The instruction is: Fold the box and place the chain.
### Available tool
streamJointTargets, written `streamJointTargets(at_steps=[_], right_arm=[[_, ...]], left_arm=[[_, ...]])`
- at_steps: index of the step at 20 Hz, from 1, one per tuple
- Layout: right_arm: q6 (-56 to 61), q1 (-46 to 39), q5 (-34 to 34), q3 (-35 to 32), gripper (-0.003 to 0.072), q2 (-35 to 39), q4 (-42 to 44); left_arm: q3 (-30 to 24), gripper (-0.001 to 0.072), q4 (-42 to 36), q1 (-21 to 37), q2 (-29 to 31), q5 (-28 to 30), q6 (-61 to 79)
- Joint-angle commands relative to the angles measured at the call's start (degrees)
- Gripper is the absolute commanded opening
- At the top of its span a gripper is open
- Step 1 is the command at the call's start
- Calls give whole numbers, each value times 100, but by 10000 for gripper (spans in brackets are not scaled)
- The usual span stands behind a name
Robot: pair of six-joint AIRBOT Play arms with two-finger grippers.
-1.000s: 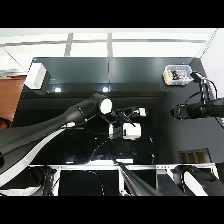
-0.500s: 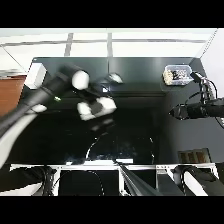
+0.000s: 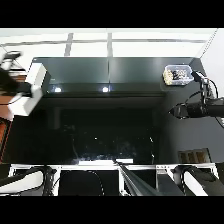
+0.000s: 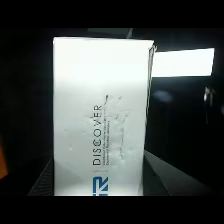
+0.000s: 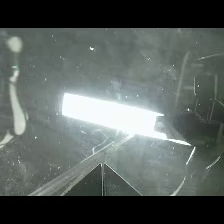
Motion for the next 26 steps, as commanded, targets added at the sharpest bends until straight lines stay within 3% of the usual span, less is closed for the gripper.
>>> streamJointTargets(at_steps=[1,4,8,12,13,14,17,20,21,22,23,25,26], right_arm=[[37,-4,-120,7,16,4,155],[37,-4,-136,7,16,4,273],[35,-4,-376,7,16,2,271],[37,-2,-461,7,16,2,282],[37,-2,-420,7,16,2,326],[35,-2,-380,7,16,2,350],[35,-2,-306,7,16,2,356],[33,-2,-313,7,16,2,356],[33,-2,-317,7,16,2,356],[33,-2,-332,7,16,2,356],[26,-2,-367,7,16,2,354],[-153,-2,-494,2,16,2,334],[-267,-2,-581,-15,16,2,334]], left_arm=[[-7,350,-369,1344,-52,634,129],[-4,350,-1488,1665,-435,831,1672],[-2,351,-1639,1556,-1121,1285,1888],[2,356,-1628,1357,-1526,2118,1884],[35,476,-1617,1283,-1519,2345,1884],[170,695,-1609,1209,-1506,2404,1884],[1130,717,-1602,905,-1432,2028,1484],[2162,705,-1628,575,-1327,1130,927],[2428,637,-1628,468,-1294,734,446],[2618,370,-1633,376,-1281,304,55],[2691,30,-1766,278,-1259,-216,-103],[2245,25,-2236,66,-1021,-763,-236],[1705,25,-2424,-103,-662,-509,-232]])
